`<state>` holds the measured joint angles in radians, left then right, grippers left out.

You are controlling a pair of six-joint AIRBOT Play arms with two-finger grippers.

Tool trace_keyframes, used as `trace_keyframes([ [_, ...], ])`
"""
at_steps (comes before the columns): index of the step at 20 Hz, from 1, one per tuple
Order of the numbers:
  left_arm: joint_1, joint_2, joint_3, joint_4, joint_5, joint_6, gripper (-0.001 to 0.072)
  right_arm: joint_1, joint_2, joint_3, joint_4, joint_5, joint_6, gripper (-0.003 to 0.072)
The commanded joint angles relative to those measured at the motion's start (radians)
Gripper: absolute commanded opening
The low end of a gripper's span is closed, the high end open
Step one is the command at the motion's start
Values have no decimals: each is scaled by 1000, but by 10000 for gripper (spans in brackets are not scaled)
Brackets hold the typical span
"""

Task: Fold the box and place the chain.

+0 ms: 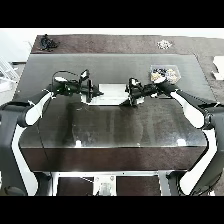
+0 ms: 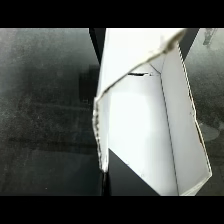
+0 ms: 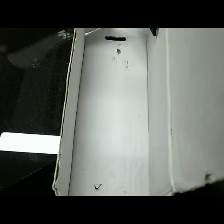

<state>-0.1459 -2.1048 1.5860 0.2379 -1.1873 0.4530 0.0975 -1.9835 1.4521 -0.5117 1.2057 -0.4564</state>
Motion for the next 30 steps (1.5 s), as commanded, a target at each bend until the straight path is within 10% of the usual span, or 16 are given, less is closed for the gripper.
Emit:
trace_keyframes([
  [1,0,0,0,0,1,0,19,-1,-1,0,0,0,0,573],
  [30,0,0,0,-15,2,0,20,0,-1,0,0,0,0,573],
])
